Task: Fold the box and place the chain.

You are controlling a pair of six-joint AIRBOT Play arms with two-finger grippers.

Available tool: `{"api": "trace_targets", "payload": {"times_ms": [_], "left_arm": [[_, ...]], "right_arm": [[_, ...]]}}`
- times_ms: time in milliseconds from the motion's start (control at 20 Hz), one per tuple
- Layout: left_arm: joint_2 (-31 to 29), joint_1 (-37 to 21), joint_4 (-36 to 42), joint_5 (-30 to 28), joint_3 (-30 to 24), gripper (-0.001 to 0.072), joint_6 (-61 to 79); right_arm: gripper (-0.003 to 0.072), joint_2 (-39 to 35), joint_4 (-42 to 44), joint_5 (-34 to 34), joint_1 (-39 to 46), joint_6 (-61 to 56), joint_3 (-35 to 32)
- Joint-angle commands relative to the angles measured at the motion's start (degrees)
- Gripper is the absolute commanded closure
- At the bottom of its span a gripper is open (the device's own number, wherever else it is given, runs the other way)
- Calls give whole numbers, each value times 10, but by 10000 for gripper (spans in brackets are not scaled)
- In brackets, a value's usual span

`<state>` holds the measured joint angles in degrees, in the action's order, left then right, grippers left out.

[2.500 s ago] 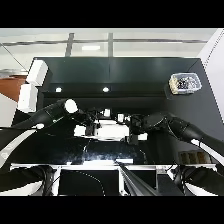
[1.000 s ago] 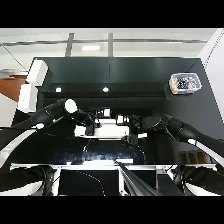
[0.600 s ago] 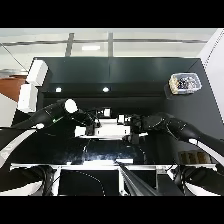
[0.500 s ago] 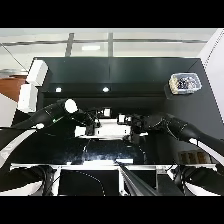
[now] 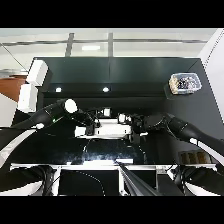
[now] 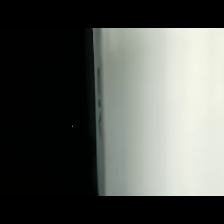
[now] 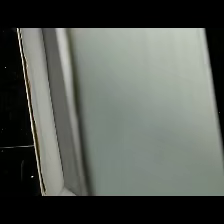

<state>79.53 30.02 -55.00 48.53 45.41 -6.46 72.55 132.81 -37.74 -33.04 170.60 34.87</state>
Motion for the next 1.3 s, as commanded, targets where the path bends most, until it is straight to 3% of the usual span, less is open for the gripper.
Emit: {"api": "trace_targets", "payload": {"times_ms": [0, 50, 150, 250, 350, 450, 700, 850, 950, 1000, 1050, 1100, 1150, 1250], "left_arm": [[0, 0, 1, 2, 1, 680, 0], [0, 0, 1, 1, 1, 667, 0], [-1, 0, 1, 2, 1, 486, 0], [-7, 0, 0, 1, 1, 261, 0], [-19, -1, -1, 0, 1, 167, -5], [-38, -10, -11, -1, 1, 15, -24], [-108, -61, -60, 10, 1, 8, -115], [-164, -93, -61, 70, 1, 8, -154], [-205, -107, -61, 123, 1, 18, -232], [-219, -109, -60, 153, 1, 60, -287], [-229, -109, -59, 186, 0, 218, -340], [-232, -108, -46, 224, 0, 544, -379], [-231, -108, -18, 260, -2, 684, -383], [-231, -106, 86, 240, -23, 686, -365]], "right_arm": [[216, 0, 1, 1, -3, 0, 0], [216, 0, 1, 1, -3, 0, 0], [216, 0, 2, 0, -3, 0, 0], [216, 0, 1, 0, -3, 0, 0], [216, 0, 1, 0, -3, 0, 0], [216, 0, 1, 1, -3, 0, 0], [216, 0, 1, 1, -3, 0, 0], [216, 0, 1, 1, -3, 0, 0], [216, 0, 1, 1, -3, 0, 0], [216, 0, 1, 1, -3, 0, 0], [216, 0, 1, 1, -3, 0, 0], [216, 0, 1, 1, -3, 0, 0], [216, 0, 1, 0, -3, 0, 0], [216, 0, 1, 0, -3, 0, 0]]}}
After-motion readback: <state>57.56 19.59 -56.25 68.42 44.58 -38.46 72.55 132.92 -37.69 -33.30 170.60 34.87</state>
